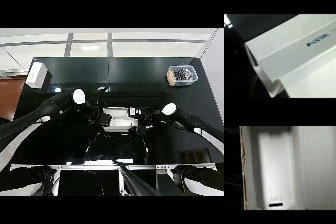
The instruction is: Fold the box and place the chain.
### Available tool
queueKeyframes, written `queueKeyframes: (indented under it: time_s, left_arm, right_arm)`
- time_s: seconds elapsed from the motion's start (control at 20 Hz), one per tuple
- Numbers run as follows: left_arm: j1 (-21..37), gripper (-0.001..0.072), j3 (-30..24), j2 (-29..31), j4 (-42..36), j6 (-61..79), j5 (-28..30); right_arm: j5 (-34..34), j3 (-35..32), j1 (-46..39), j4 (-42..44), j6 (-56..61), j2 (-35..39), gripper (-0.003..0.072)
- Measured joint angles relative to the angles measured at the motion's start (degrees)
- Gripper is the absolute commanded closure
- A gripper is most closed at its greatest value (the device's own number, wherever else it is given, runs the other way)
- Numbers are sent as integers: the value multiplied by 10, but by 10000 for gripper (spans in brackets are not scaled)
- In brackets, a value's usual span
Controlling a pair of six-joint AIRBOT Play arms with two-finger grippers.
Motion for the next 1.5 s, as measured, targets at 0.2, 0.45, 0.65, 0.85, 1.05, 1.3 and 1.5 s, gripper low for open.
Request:
queueKeyframes:
  time_s: [0.2,0.45,0.65,0.85,1.05,1.3,1.5]
  left_arm:
    - [-16,312,0,0,24,-27,6]
    - [-21,321,4,-1,45,-59,15]
    - [-23,429,28,-12,63,-78,9]
    - [-35,428,66,-38,109,-121,-20]
    - [-55,429,90,-58,156,-173,-47]
    - [-74,429,110,-78,183,-235,-60]
    - [-82,433,121,-84,216,-303,-61]
  right_arm:
    - [0,0,0,0,0,0,446]
    - [0,0,0,0,0,0,446]
    - [0,0,0,0,0,0,446]
    - [0,0,0,0,0,0,446]
    - [0,0,0,0,0,0,446]
    - [0,0,0,0,0,0,446]
    - [0,0,0,0,0,0,446]
